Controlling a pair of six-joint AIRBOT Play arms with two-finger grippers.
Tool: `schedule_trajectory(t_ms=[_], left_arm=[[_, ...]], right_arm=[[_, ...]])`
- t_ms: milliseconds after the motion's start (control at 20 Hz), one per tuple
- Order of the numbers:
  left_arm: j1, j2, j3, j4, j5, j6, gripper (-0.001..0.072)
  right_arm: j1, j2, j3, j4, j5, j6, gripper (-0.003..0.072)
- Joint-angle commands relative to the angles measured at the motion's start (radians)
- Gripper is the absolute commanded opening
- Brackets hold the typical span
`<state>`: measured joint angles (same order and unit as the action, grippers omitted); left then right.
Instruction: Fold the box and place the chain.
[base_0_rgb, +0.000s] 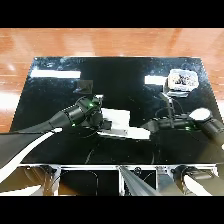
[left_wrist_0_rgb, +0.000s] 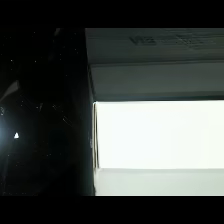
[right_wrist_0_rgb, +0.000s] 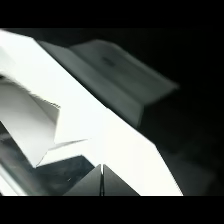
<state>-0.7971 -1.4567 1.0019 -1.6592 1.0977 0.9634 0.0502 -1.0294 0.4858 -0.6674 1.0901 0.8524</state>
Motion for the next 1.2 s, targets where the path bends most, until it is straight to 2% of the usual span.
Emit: schedule_trajectory(t_ms=[0, 200, 350, 500, 700, 800, 850, 900, 1150], left_arm=[[0.0, 0.0, 0.0, 0.001, 0.0, 0.0, 0.0017], [0.0, 0.0, 0.0, 0.0, 0.001, 0.0, 0.0017], [0.0, 0.0, 0.0, 0.0, 0.001, 0.0, 0.0017], [-0.001, 0.0, 0.0, 0.0, 0.001, 0.0, 0.0017], [0.0, 0.0, 0.0, -0.003, 0.001, -0.003, 0.0017], [0.0, 0.0, 0.0, -0.003, 0.001, -0.003, 0.0017], [0.0, 0.0, 0.0, -0.003, 0.001, -0.003, 0.0017], [0.0, 0.0, 0.0, -0.003, 0.001, -0.003, 0.0017], [0.0, 0.0, 0.0, -0.003, 0.001, -0.003, 0.0017]], right_arm=[[-0.171, 0.005, 0.002, -0.114, 0.097, 0.216, 0.0029], [-0.23, 0.004, -0.024, -0.237, 0.076, 0.311, 0.0029], [-0.204, 0.003, -0.089, -0.224, 0.044, 0.335, 0.0029], [-0.1, -0.027, -0.108, -0.203, -0.011, 0.356, 0.0029], [0.071, -0.056, -0.099, -0.029, -0.12, 0.334, 0.003], [0.154, -0.056, -0.08, -0.014, -0.173, 0.31, 0.0032], [0.187, -0.056, -0.069, -0.015, -0.183, 0.311, 0.0228], [0.205, -0.056, -0.053, -0.017, -0.18, 0.311, 0.0524], [0.209, -0.056, 0.025, -0.021, -0.079, 0.31, 0.0536]])
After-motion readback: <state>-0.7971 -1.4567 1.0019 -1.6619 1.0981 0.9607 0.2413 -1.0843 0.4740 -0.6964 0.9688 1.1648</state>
